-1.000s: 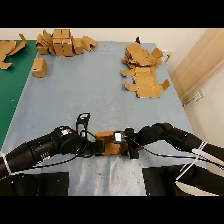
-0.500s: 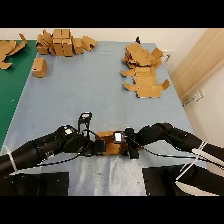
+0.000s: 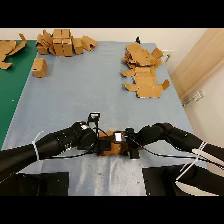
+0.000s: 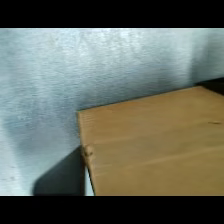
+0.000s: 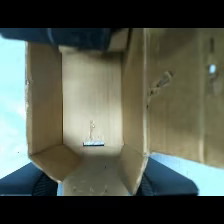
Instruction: Fold the box.
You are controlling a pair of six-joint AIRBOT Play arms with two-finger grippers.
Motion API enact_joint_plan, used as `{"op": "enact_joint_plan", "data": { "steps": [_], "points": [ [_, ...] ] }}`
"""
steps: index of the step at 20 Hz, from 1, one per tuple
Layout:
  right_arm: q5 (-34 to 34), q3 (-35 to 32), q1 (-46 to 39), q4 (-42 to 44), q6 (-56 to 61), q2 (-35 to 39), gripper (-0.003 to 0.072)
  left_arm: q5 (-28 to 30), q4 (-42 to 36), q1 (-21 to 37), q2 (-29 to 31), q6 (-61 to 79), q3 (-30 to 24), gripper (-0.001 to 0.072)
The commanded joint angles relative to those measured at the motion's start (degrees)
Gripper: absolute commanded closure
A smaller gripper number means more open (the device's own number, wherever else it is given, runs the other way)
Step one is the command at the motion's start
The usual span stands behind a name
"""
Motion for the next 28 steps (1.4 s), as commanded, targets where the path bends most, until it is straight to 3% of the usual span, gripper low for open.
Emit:
{"op": "enact_joint_plan", "data": {
  "steps": [1, 11, 12, 13, 14, 22, 28],
  "points": [
    [0.2, 0.0, 0.0, 0.1, 0.0, 0.0, 0.0105, -0.3, -0.4, -0.1, -1.1, 1.6, 0.8, 0.0700],
    [0.2, 0.0, 0.0, 0.1, 0.0, 0.0, 0.0105, 0.3, -0.7, -0.1, -1.1, 1.1, 1.4, 0.0697],
    [0.2, 0.0, 0.0, 0.1, 0.0, 0.0, 0.0105, 0.3, -0.7, 0.0, -1.1, 1.2, 1.6, 0.0619],
    [0.2, 0.0, 0.0, 0.1, 0.0, 0.0, 0.0105, 0.3, -0.7, 0.0, -1.0, 1.2, 1.8, 0.0338],
    [0.2, 0.0, 0.0, 0.1, 0.0, 0.0, 0.0105, 0.3, -0.7, 0.0, -0.9, 1.0, 1.9, 0.0245],
    [0.2, 0.0, 0.0, 0.1, 0.0, 0.0, 0.0105, -2.1, -0.2, 0.4, 0.5, 1.0, 2.5, 0.0243],
    [0.2, 0.0, 0.0, 0.1, 0.0, 0.0, 0.0105, -6.9, 1.8, 2.6, 7.1, 1.2, 2.4, 0.0242]
  ]
}}
